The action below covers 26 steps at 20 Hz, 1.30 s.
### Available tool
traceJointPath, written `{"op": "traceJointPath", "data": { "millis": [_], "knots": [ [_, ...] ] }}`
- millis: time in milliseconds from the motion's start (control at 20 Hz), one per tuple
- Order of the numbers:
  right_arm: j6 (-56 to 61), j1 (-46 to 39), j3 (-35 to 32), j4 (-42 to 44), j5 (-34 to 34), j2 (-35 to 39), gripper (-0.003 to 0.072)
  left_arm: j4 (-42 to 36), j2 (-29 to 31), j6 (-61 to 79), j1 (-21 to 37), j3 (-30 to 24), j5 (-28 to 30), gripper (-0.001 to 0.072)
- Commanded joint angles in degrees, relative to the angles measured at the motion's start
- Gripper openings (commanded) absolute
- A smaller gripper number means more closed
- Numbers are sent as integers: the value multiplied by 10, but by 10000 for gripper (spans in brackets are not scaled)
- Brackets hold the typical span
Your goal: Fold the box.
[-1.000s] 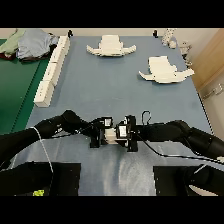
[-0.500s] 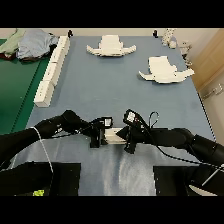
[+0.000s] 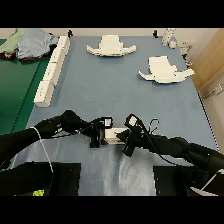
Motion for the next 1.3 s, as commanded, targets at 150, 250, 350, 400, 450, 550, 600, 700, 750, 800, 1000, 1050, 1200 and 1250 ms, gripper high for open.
{"op": "traceJointPath", "data": {
  "millis": [150, 250, 350, 400, 450, 550, 600, 700, 750, 800, 1000, 1050, 1200, 1250],
  "knots": [
    [12, 3, -25, 0, 17, -4, 2, 0, 0, 0, 0, 0, 0, 507],
    [12, 3, -30, 0, 19, -4, 2, 0, 0, 0, 0, 0, 0, 507],
    [12, 3, -31, 0, 19, -4, 2, 0, 0, 0, 0, 0, 0, 507],
    [12, 3, -31, 0, 21, -7, 2, 0, 0, 0, 0, 0, 0, 508],
    [12, 3, -31, 0, 21, -13, 2, 0, 0, 0, 0, 0, 0, 507],
    [12, 3, -31, 0, 21, -21, 2, 0, 0, 0, 0, 0, 0, 508],
    [12, 3, -31, -1, 21, -20, 2, 0, 0, 0, 0, 0, 0, 507],
    [12, 3, -30, -2, 23, -18, 3, 0, 0, 0, 0, 0, 0, 507],
    [12, 3, -29, -2, 23, -13, 2, 0, 0, 0, 0, 0, 0, 508],
    [12, 3, -27, -2, 26, -5, 2, 0, 0, 0, 0, 0, 0, 507],
    [12, 3, -26, -6, 57, 48, 4, 0, 0, 0, 0, 0, 0, 508],
    [12, 3, -26, -8, 65, 57, 6, 0, 0, 0, 0, 0, 0, 507],
    [12, -5, -24, -22, 74, 63, 6, 0, 0, 0, 0, 0, 0, 508],
    [12, -16, -21, -23, 74, 61, 6, 0, 0, 0, 0, 0, 0, 508]
  ]
}}
